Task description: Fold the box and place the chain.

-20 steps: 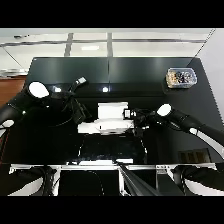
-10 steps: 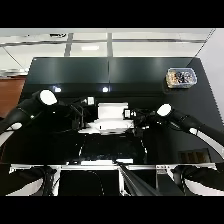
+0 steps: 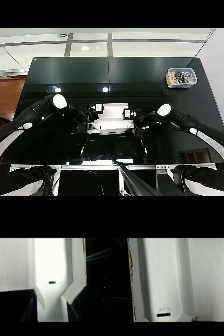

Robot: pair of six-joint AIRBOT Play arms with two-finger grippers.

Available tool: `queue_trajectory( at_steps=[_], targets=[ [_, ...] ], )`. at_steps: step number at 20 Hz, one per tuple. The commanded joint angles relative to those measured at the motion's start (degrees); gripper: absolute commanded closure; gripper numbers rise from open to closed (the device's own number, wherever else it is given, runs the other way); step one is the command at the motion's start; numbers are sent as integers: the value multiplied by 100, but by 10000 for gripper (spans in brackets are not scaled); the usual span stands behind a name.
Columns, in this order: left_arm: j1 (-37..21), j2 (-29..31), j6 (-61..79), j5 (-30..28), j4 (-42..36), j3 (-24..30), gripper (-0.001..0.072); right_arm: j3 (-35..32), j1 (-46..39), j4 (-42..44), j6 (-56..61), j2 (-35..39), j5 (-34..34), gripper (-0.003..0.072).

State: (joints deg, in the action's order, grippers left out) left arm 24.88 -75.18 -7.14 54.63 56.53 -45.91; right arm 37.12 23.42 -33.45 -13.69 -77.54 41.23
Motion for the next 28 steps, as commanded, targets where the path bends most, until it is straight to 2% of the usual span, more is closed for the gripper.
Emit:
queue_trajectory(
  at_steps=[1,2,4,5,6,15,23,24,25,28],
  targets=[
    [96,-35,-120,-31,-74,0,265,0,4,4,0,0,0,551],
    [105,-35,-122,-24,-136,0,336,0,4,9,0,0,0,551],
    [120,-35,-127,-22,-308,0,362,0,4,17,4,0,-13,551],
    [136,-35,-127,-31,-380,0,408,0,4,17,4,0,-13,551],
    [142,-35,-125,-24,-424,0,495,0,4,17,4,0,-13,551],
    [164,-42,-122,-66,-1102,0,495,0,4,17,4,0,-15,551],
    [164,-63,-129,-199,-1167,0,495,0,4,22,24,0,-35,551],
    [164,-63,-155,-199,-1167,4,501,0,4,22,24,0,-35,551],
    [164,-68,-227,-192,-1165,4,574,0,4,22,24,0,-35,551],
    [177,-109,-232,-267,-1154,118,575,0,4,22,24,0,-35,551]
  ],
)
